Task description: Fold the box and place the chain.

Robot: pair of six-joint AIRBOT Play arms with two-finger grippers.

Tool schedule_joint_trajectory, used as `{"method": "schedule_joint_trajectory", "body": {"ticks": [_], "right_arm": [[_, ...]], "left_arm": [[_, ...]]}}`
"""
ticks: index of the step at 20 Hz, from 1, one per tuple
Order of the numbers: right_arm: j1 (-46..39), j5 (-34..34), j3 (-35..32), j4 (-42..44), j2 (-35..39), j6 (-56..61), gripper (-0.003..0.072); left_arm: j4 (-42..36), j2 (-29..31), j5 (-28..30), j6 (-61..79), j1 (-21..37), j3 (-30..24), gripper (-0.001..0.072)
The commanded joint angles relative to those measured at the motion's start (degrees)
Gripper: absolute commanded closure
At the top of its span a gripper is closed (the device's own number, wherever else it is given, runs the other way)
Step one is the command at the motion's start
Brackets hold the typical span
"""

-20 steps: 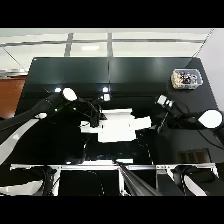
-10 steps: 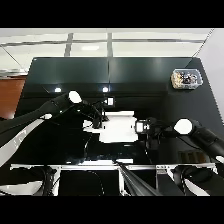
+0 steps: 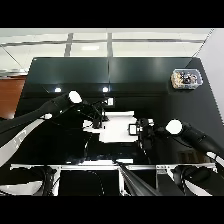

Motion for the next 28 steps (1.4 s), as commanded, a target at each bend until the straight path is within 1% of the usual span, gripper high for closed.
{"method": "schedule_joint_trajectory", "body": {"ticks": [1,2,4,6,9,12,15,18,20,21,22,25,28], "right_arm": [[0.6,-1.3,1.0,4.2,-0.8,-2.7,0.0035],[0.6,-0.3,2.2,4.2,-0.8,-2.7,0.0036],[-0.4,-0.4,5.1,4.2,-0.8,-2.9,0.0035],[-3.2,-1.4,7.8,4.2,-0.8,-3.1,0.0036],[-8.1,-1.2,8.6,6.3,-0.9,-3.5,0.0035],[-10.5,-0.1,8.6,7.2,-1.7,-4.0,0.0035],[-10.9,-0.3,8.6,7.7,-2.1,-4.1,0.0035],[-10.8,0.3,8.6,11.0,-2.3,-6.6,0.0035],[-10.8,4.5,8.6,13.5,-4.1,-8.4,0.0035],[-10.5,6.9,8.6,13.4,-5.3,-9.4,0.0035],[-9.8,7.2,8.6,11.6,-6.1,-9.3,0.0035],[-8.4,3.6,8.6,10.1,-8.1,-9.3,0.0035],[-8.4,3.5,8.6,10.1,-10.6,-10.8,0.0035]], "left_arm": [[0.0,0.0,0.0,0.0,0.0,0.0,0.0679],[0.0,0.0,0.0,0.0,0.0,0.0,0.0679],[0.0,0.0,0.0,0.0,0.0,0.0,0.0679],[0.0,0.0,0.0,0.0,0.0,0.0,0.0679],[0.0,0.0,0.0,0.0,0.0,0.0,0.0679],[0.0,0.0,0.0,0.0,0.0,0.0,0.0679],[0.0,0.0,0.0,0.0,0.0,0.0,0.0679],[0.0,0.0,0.0,0.0,0.0,0.0,0.0679],[0.0,0.0,0.0,0.0,0.0,0.0,0.0679],[0.0,0.0,0.0,0.0,0.0,0.0,0.0679],[0.0,0.0,0.0,0.0,0.0,0.0,0.0679],[0.0,0.0,0.0,0.0,0.0,0.0,0.0679],[0.0,0.0,0.0,0.0,0.0,0.0,0.0679]]}}
